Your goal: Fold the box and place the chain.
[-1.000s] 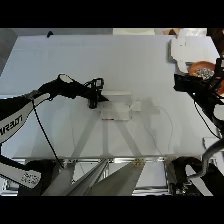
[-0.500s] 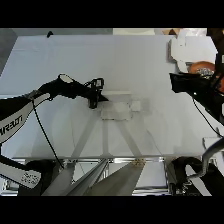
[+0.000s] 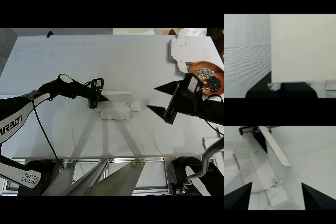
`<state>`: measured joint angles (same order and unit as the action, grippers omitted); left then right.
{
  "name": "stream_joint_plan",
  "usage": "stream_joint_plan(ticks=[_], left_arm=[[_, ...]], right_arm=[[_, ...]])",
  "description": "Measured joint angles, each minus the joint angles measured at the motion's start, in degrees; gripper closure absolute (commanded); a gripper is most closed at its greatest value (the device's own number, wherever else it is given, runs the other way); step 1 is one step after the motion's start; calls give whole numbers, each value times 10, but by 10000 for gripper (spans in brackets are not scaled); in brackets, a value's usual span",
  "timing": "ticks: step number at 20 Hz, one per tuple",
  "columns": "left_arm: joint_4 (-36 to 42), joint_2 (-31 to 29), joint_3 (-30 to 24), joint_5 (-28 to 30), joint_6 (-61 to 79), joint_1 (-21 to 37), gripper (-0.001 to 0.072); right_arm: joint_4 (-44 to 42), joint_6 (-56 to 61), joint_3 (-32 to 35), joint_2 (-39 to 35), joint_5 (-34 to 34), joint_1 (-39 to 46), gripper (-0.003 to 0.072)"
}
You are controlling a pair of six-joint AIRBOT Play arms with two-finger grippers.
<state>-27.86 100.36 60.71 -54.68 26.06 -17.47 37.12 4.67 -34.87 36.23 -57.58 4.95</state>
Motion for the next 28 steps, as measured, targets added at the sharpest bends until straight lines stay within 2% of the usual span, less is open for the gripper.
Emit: stream_joint_plan(ticks=[4,12,16,22,28], left_arm=[[0,0,0,0,0,0,697],[0,0,0,0,0,0,697],[0,0,0,0,0,0,697],[0,0,0,0,0,0,697],[0,0,0,0,0,0,697]], right_arm=[[40,-46,-1,-1,-13,-41,-2],[59,-25,0,19,-23,-57,-2],[61,-46,9,102,2,-58,-2],[31,-198,13,243,44,-58,-2],[-35,-332,13,341,99,-58,-2]])
